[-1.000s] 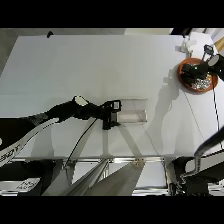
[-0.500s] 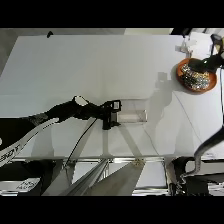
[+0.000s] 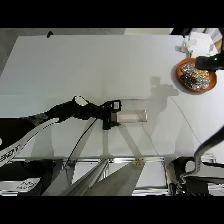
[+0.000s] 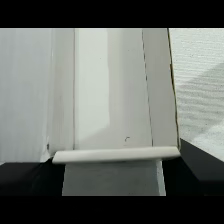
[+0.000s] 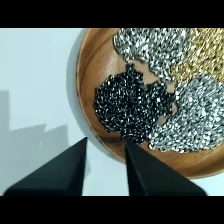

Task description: Fold the box and place the chain.

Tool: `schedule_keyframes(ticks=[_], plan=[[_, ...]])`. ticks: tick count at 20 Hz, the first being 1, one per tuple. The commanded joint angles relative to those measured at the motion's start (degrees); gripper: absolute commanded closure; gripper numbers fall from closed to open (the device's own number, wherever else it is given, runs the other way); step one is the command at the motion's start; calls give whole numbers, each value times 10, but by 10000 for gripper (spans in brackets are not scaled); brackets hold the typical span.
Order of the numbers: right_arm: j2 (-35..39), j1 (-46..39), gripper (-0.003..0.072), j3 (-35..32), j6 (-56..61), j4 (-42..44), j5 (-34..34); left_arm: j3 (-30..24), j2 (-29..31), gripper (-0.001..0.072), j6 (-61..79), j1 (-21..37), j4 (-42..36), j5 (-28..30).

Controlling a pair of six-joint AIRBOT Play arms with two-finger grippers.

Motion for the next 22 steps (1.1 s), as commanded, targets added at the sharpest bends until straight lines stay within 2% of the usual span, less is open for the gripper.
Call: schedule_keyframes(ticks=[1, 4, 10, 20, 22], plan=[[-63, 0, 350, 0, 42, -30, -2, 0, 0, 698, 0, 0, 0, 0], [-99, 0, 351, 0, 91, -78, -34, 0, 0, 698, 0, 0, 0, 0], [-128, -2, 377, 0, 121, -105, -92, 0, 0, 698, 0, 0, 0, 0], [-166, -15, 380, 0, 108, -52, -97, 0, 0, 698, 0, 0, 0, 0], [-168, -15, 451, 0, 94, -26, -101, 0, 0, 698, 0, 0, 0, 0]])
